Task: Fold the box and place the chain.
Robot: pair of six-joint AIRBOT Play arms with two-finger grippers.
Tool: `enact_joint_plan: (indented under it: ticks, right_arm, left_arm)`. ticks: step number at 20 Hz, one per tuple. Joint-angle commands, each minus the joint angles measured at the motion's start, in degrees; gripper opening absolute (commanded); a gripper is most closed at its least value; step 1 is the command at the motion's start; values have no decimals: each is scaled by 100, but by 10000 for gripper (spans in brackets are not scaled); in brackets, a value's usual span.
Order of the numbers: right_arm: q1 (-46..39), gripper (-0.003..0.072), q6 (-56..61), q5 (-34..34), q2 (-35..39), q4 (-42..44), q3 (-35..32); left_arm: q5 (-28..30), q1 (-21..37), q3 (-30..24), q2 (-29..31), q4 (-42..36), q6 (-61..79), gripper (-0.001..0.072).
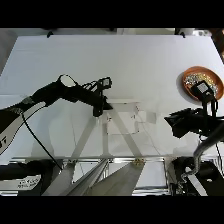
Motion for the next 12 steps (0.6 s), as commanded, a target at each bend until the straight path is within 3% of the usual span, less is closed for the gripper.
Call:
enact_joint_plan:
  ticks: [1, 6, 12]
  right_arm:
    - [4, 300, 0, -7, -2, 7, 4]
    - [2, 300, 0, 46, -133, 4, 0]
    - [4, 300, -2, 42, -142, 0, 0]
  left_arm:
    - [57, -61, 28, -98, -76, 350, 3]
    - [-142, -153, 15, -439, -74, 350, 2]
    - [-114, -192, 15, -452, -125, 505, 1]
